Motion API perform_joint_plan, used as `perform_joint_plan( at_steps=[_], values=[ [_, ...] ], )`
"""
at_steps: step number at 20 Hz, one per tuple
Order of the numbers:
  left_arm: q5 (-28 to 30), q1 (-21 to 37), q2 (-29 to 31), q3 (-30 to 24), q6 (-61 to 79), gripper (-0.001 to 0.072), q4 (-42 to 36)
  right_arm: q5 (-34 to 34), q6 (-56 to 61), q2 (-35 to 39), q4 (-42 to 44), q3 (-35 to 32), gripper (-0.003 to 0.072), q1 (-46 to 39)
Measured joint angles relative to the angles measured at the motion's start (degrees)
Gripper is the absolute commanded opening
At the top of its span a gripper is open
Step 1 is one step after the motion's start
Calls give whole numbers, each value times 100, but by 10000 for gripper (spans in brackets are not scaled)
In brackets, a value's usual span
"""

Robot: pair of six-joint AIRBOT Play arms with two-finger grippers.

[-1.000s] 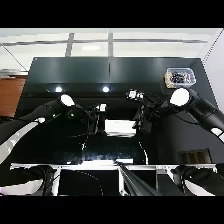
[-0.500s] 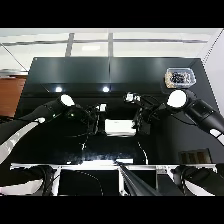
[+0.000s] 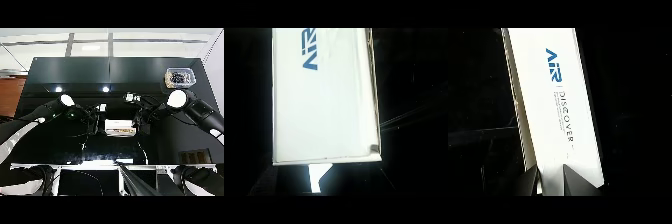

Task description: Fold the box and place the chain.

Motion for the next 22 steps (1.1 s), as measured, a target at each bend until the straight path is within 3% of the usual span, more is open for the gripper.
perform_joint_plan(
  at_steps=[13,15,17,19,22],
  values=[
    [-2,0,2,0,-2,441,2,122,39,-9,-22,-11,163,0],
    [-2,0,0,0,-7,441,0,103,39,-9,-20,-20,266,0],
    [-2,0,0,0,-7,441,0,79,39,-13,-24,-28,275,0],
    [-2,0,0,0,-7,441,2,68,39,-15,-20,-31,438,0],
    [-2,0,0,0,-4,441,2,42,39,-13,-13,-66,431,0]
  ],
)
